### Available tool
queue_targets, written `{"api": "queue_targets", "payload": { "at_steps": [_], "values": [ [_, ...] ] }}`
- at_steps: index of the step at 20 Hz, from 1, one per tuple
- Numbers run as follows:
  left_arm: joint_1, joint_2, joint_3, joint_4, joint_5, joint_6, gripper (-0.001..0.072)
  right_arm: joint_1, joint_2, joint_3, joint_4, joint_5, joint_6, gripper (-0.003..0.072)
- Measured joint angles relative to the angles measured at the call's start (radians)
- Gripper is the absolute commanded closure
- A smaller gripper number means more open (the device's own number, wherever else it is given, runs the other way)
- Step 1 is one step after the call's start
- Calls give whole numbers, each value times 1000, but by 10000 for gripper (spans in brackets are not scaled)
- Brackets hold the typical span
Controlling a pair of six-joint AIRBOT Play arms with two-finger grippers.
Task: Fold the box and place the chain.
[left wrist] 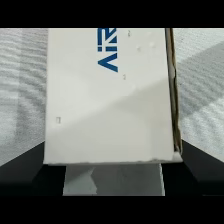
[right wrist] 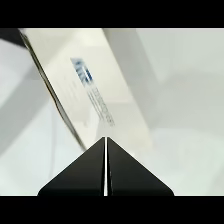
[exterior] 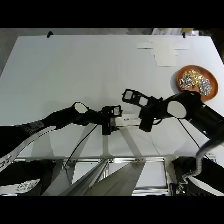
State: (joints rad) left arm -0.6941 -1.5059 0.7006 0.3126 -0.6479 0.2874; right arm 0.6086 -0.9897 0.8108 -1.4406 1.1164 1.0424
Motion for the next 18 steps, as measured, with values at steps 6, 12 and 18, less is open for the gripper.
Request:
{"api": "queue_targets", "payload": {
  "at_steps": [6,12,18],
  "values": [
    [0,0,0,0,0,1,609,-185,132,-61,-176,311,283,668],
    [0,0,0,1,0,1,609,-518,244,-205,-225,352,354,667],
    [0,0,0,1,0,1,609,-631,267,-249,-212,338,439,667]
  ]
}}
